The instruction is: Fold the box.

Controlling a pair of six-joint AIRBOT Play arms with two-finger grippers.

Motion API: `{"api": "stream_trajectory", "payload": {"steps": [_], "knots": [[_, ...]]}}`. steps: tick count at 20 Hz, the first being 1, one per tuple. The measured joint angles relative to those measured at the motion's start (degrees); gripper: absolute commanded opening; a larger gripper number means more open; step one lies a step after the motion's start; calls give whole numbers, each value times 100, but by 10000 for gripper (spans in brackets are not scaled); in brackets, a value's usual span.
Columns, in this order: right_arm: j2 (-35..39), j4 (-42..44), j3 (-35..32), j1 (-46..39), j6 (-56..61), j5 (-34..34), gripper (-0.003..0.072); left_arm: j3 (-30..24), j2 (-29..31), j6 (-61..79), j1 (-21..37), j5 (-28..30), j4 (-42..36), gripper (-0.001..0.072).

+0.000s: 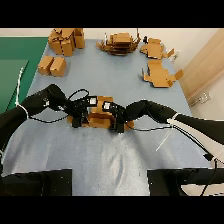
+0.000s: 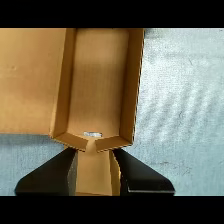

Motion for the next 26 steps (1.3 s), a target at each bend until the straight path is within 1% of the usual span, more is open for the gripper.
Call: {"api": "stream_trajectory", "payload": {"steps": [3,7,8,12,19,22,26], "knots": [[0,0,0,0,0,0,217,0,0,42,-111,52,-11,305],[0,0,-2,-2,22,0,217,0,-13,66,-280,396,-26,304],[0,0,-2,-4,35,-2,217,0,-15,66,-306,507,-50,276],[0,0,-4,-7,22,-4,217,-2,-17,66,-372,647,-103,278],[0,-2,-4,-9,4,-4,217,-4,-20,129,-444,601,-345,278],[0,-2,-4,-9,-9,-2,217,0,-20,199,-461,424,-389,278],[0,-13,0,-2,-44,11,217,4,-42,326,-472,229,-640,278]]}}
